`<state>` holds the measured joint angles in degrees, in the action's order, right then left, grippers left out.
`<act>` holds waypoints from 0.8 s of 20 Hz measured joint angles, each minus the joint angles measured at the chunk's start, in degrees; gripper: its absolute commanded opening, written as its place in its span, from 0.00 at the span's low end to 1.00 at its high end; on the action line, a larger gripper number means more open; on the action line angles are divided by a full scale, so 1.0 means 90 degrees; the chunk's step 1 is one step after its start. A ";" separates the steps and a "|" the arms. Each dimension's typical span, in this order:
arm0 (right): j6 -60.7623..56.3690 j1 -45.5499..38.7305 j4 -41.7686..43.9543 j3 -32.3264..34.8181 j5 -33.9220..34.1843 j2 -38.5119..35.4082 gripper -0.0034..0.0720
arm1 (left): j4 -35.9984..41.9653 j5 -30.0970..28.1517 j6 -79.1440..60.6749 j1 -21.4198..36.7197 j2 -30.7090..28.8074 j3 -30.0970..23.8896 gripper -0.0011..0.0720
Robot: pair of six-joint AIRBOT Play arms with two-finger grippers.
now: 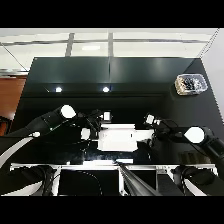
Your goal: Fold the box and place the chain.
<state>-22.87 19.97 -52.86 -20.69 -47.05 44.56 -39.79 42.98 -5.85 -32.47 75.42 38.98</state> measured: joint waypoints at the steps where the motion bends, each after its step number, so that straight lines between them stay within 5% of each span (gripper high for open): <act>1: 0.0163 0.0117 0.0063 0.0007 0.0012 0.0063 0.98 | -0.0005 0.0000 0.0000 0.0000 0.0002 -0.0002 0.06; 16: 0.1712 0.1549 0.0857 0.0032 0.0510 0.0784 0.98 | -0.0022 0.0068 0.0000 0.0000 0.0005 0.0000 0.06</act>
<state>-7.46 33.91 -45.15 -20.40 -42.46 51.62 -39.99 43.59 -5.85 -32.47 75.46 38.98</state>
